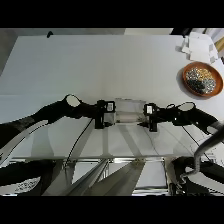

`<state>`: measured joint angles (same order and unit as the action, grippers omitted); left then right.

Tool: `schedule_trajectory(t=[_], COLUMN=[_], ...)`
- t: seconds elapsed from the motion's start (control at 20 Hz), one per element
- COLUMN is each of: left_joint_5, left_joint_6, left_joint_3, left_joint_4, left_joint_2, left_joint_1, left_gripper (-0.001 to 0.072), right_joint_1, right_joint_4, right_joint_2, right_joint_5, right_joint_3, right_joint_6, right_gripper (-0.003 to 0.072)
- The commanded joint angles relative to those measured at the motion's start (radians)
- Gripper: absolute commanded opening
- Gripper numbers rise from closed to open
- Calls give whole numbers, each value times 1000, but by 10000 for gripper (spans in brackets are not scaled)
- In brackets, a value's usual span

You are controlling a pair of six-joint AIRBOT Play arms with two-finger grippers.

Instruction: Fold the box and place the chain.

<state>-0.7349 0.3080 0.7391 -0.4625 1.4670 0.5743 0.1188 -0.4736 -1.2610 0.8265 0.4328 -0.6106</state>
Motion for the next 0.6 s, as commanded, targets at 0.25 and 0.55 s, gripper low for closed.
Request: schedule_trajectory(t=[0.25,0.55], left_joint_5=[-55,-35], left_joint_6=[-1,-1], left_joint_3=[32,32], left_joint_4=[20,30], left_joint_2=[51,51], left_joint_1=[3,39], left_gripper=[706,706], right_joint_1=[0,0], right_joint_4=[0,0], right_joint_2=[0,0], right_joint_5=[0,0], right_joint_3=[0,0], right_joint_6=[0,0], right_gripper=[413,413])
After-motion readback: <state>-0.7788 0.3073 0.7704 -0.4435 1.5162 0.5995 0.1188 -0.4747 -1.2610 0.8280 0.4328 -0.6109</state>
